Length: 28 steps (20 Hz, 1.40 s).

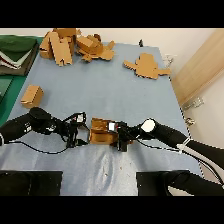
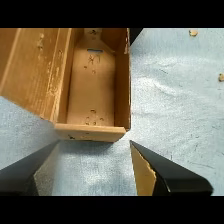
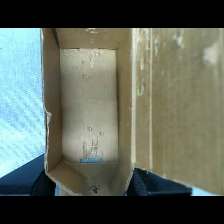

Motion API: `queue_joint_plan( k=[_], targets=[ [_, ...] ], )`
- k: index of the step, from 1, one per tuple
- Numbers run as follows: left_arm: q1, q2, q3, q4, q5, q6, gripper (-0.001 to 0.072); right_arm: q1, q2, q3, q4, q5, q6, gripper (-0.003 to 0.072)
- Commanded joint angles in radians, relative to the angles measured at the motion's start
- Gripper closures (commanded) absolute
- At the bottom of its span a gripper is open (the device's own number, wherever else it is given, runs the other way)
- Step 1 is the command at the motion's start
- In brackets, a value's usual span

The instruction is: Fold the box.

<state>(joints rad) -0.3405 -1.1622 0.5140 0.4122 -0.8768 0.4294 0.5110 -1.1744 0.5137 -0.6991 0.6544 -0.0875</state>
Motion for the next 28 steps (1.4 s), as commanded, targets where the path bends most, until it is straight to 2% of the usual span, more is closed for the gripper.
queue_joint_plan(
  k=[1, 7, 12, 14, 19, 22, 28],
  targets=[
    [-0.031, -0.003, 0.000, 0.000, 0.024, -0.004, 0.0016, 0.000, 0.000, 0.000, 0.001, 0.001, 0.000, 0.0172],
    [-0.084, -0.030, 0.000, -0.015, 0.050, -0.004, 0.0016, 0.000, 0.000, 0.000, 0.001, 0.001, 0.000, 0.0171],
    [-0.113, -0.028, 0.003, -0.016, 0.136, -0.017, 0.0016, 0.000, 0.000, 0.000, 0.000, 0.001, 0.000, 0.0172],
    [-0.093, -0.026, 0.005, -0.015, 0.172, -0.113, 0.0016, 0.000, 0.000, 0.000, 0.000, 0.001, 0.000, 0.0171],
    [-0.018, 0.030, 0.004, 0.036, 0.157, -0.195, 0.0017, 0.000, 0.000, 0.000, 0.000, 0.000, 0.000, 0.0172],
    [0.001, 0.050, 0.002, 0.046, 0.042, -0.262, 0.0017, 0.000, 0.000, 0.000, 0.000, 0.000, 0.000, 0.0172],
    [-0.003, 0.043, -0.002, 0.052, 0.021, -0.133, 0.0016, 0.000, 0.000, 0.000, 0.000, -0.001, -0.001, 0.0172]
  ],
)
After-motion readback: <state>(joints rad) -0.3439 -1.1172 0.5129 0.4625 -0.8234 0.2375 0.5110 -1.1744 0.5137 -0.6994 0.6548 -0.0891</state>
